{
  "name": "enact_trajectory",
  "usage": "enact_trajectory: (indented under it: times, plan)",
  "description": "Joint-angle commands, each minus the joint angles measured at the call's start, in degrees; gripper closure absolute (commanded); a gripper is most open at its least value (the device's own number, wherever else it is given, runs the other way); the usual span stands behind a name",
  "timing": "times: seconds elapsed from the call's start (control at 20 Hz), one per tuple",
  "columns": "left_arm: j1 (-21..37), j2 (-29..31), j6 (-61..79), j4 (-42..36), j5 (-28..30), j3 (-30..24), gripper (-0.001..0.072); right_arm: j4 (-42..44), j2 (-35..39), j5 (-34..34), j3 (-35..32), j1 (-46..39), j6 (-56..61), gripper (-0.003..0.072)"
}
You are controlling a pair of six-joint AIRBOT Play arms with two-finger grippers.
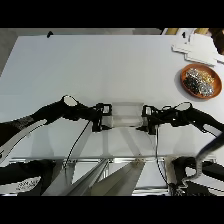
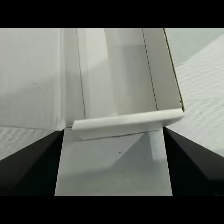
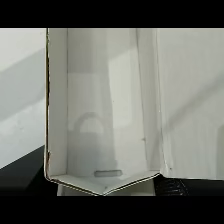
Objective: Fold the box and place the chain.
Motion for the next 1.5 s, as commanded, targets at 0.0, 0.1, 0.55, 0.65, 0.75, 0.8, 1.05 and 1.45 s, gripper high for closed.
enact_trajectory:
  times: [0.0,0.1,0.55,0.65,0.75,0.8,1.05,1.45]
  plan:
    - [-0.74,-0.04,-0.09,-2.01,0.04,-0.02,0.0010,0.07,0.02,0.00,0.02,0.04,0.04,0.0343]
    - [-0.76,-0.04,-0.11,-1.16,-0.26,-0.02,0.0010,0.04,0.02,0.00,0.02,0.04,0.04,0.0343]
    - [1.20,0.00,-0.09,0.70,-3.41,-0.04,0.0010,0.07,0.02,0.00,0.02,0.04,0.04,0.0343]
    - [1.20,-0.02,-0.09,0.17,-3.37,-0.04,0.0010,0.07,0.04,0.00,0.02,0.02,0.04,0.0343]
    - [0.35,-0.44,-0.07,-2.27,-3.13,-0.04,0.0010,0.07,0.02,0.00,0.02,0.04,0.04,0.0343]
    - [0.15,-1.18,0.00,-3.41,-3.17,-0.04,0.0009,0.07,0.02,-0.02,0.02,0.04,0.04,0.0343]
    - [-1.31,-2.86,2.97,-6.10,-1.53,-0.02,0.0009,0.07,0.02,0.00,0.02,0.04,0.04,0.0343]
    - [-1.25,-3.02,4.46,-7.10,-2.01,-0.04,0.0328,0.07,0.04,0.00,0.02,0.04,0.04,0.0343]
